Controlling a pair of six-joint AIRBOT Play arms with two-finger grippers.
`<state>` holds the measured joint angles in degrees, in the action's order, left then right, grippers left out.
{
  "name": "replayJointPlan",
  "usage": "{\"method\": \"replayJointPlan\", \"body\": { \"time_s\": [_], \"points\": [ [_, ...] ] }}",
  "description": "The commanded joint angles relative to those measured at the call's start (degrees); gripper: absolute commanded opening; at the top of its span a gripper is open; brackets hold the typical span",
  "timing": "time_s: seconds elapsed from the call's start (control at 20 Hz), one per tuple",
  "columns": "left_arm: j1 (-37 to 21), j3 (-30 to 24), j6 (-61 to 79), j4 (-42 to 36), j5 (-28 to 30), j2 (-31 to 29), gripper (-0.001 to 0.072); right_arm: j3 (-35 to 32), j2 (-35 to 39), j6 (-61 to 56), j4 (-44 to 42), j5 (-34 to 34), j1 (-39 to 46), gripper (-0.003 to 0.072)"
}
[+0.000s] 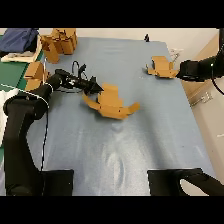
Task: Fold the box.
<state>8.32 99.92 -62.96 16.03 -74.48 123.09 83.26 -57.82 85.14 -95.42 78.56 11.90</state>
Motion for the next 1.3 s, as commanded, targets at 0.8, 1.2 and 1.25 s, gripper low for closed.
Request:
{"method": "replayJointPlan", "body": {
  "time_s": [0.8,1.2,1.25],
  "points": [
    [-2.60,0.00,48.35,-13.92,-8.31,-2.38,0.0018,-14.93,0.04,20.02,-6.47,-7.76,-0.24,0.0153],
    [-2.03,-4.66,54.23,-17.77,-8.37,-3.93,0.0017,-15.30,1.49,26.01,-9.03,-9.51,-0.24,0.0153],
    [-1.86,-6.60,55.93,-17.79,-7.63,-4.57,0.0017,-15.32,1.60,25.99,-9.03,-9.49,-0.24,0.0153]
  ]
}}
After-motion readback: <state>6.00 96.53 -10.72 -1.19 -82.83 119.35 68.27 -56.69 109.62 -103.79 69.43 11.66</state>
